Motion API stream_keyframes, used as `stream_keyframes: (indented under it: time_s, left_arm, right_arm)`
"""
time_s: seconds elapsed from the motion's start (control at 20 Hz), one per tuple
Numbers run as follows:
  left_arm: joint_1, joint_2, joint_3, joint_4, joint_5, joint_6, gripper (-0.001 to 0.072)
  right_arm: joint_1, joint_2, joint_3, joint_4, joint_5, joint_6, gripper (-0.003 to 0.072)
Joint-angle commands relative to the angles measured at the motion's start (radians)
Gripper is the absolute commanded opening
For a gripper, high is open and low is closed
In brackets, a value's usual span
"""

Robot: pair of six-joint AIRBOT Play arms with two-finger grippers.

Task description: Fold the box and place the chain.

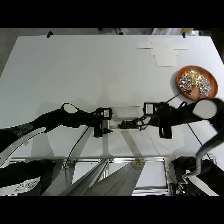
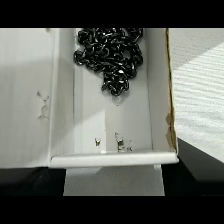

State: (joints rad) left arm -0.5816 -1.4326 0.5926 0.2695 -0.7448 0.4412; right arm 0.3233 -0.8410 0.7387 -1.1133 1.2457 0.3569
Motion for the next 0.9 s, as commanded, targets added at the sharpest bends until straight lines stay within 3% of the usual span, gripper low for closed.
stream_keyframes:
  time_s: [0.0,0.15,0.35,0.85]
  left_arm:
    - [0.0,0.0,0.0,0.0,0.0,0.0,0.0171]
    - [0.0,0.0,0.0,0.0,0.0,0.0,0.0171]
    - [0.0,0.0,0.0,0.0,0.0,0.0,0.0171]
    - [0.0,0.0,0.0,0.0,0.001,0.0,0.0171]
  right_arm:
    - [0.001,0.003,0.201,0.1,0.108,0.114,0.0018]
    - [0.001,0.003,0.279,0.296,0.089,0.14,0.0018]
    - [0.002,-0.026,0.278,0.465,0.031,0.139,0.0018]
    - [0.184,-0.301,0.259,0.261,0.013,0.174,0.0019]
